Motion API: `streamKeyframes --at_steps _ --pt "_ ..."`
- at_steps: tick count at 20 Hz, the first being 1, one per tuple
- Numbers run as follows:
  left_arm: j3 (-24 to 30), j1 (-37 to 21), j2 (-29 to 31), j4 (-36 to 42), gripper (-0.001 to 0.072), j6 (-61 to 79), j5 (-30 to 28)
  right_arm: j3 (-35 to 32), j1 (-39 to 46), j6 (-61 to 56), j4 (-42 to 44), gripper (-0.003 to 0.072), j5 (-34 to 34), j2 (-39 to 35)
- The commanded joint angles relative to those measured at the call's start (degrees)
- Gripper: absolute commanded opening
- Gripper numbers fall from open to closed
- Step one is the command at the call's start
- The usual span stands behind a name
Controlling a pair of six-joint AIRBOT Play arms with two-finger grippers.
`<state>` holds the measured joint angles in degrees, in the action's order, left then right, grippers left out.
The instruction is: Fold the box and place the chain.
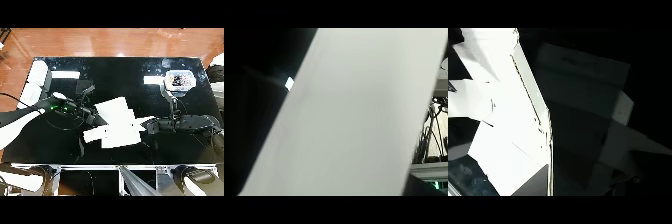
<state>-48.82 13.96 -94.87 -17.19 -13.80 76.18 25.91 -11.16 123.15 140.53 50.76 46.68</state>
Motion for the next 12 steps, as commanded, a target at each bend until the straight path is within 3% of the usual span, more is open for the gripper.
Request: streamKeyframes --at_steps 1,2,4,6,8,10,12 --pt "-0.1 0.2 -0.4 -0.8 0.0599 0.6 0.8 0.0 0.0 0.0 -0.1 0.0019 0.0 0.0" --pt "-0.1 0.4 -0.4 -0.8 0.0587 1.5 0.8 0.0 0.0 0.0 -0.2 0.0019 0.0 0.0" --pt "-0.1 0.4 -0.4 -0.8 0.0426 1.9 0.8 0.0 0.0 0.0 -0.2 0.0019 0.0 0.0" --pt "-0.1 0.4 -0.4 -0.7 0.0357 1.7 0.7 0.0 0.0 0.0 -0.2 0.0019 0.0 0.0" --pt "-0.1 0.3 -0.4 -1.0 0.0115 1.6 0.9 0.0 0.0 -0.7 -0.2 0.0019 -0.2 0.0" --pt "-0.1 0.3 -0.4 -1.4 0.0019 1.6 0.8 0.0 0.0 -1.7 -0.4 0.0048 -0.6 0.0" --pt "-0.1 0.3 -0.4 -1.5 0.0018 1.6 0.7 0.0 1.2 -6.8 -1.1 0.0700 -2.3 0.0"
